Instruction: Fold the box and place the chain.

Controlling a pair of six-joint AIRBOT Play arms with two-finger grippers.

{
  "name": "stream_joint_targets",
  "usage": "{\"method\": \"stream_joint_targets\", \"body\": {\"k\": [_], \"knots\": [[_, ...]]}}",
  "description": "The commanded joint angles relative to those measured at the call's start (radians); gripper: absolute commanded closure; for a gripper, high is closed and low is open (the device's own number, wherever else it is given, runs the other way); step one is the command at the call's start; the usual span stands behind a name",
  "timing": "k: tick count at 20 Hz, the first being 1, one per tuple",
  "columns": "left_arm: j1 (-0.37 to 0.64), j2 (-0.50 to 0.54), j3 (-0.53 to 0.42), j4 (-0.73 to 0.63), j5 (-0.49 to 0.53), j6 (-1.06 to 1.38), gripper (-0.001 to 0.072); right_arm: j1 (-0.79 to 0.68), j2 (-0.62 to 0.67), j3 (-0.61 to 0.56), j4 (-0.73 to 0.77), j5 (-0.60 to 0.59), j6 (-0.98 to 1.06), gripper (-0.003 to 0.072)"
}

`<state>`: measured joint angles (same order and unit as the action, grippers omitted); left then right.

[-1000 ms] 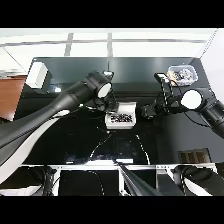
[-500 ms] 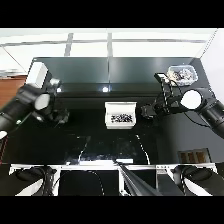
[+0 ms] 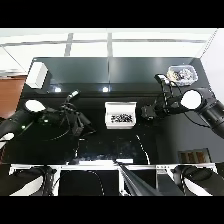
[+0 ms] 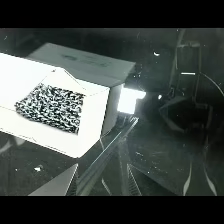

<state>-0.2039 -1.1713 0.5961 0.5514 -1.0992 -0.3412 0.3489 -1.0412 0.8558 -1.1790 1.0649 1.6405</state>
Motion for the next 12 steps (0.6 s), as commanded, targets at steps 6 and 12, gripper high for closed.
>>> {"method": "stream_joint_targets", "body": {"k": [6,12], "knots": [[-0.077,-0.156,0.015,-0.216,0.1,0.203,0.0566,0.0,0.001,0.0,0.0,0.008,0.027,0.0318],[-0.133,-0.115,0.076,0.087,0.218,0.479,0.0181,0.0,0.001,0.0,-0.001,0.006,0.027,0.0318]]}}
